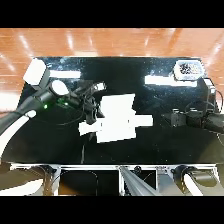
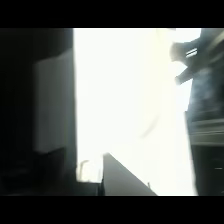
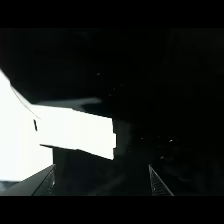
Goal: Fold the box and place the chain.
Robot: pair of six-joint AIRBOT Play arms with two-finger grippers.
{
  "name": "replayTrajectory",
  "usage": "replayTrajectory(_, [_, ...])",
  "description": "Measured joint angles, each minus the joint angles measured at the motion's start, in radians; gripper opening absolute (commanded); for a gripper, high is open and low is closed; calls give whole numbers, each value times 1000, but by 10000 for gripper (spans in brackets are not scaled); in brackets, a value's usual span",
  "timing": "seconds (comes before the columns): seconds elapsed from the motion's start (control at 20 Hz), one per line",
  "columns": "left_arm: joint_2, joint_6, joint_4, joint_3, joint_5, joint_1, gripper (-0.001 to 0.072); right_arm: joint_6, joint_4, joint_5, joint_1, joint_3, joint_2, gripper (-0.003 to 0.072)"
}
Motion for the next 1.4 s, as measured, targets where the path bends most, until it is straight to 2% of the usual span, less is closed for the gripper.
replayTrajectory(0.2, [101, 12, 38, -162, 260, -75, 21, -12, -17, -62, -8, 3, 8, 705])
replayTrajectory(0.45, [132, 18, 48, -242, 400, -103, 22, -32, -26, -109, -10, 4, 10, 705])
replayTrajectory(0.65, [135, -5, 8, -254, 431, -109, 22, -35, -26, -123, -10, 4, 11, 705])
replayTrajectory(0.95, [124, -42, 39, -257, 408, -113, 22, -37, -23, -157, -10, 4, 11, 705])
replayTrajectory(1.4, [40, -49, 77, -217, 395, -114, 23, -37, -22, -181, -10, 4, 11, 704])
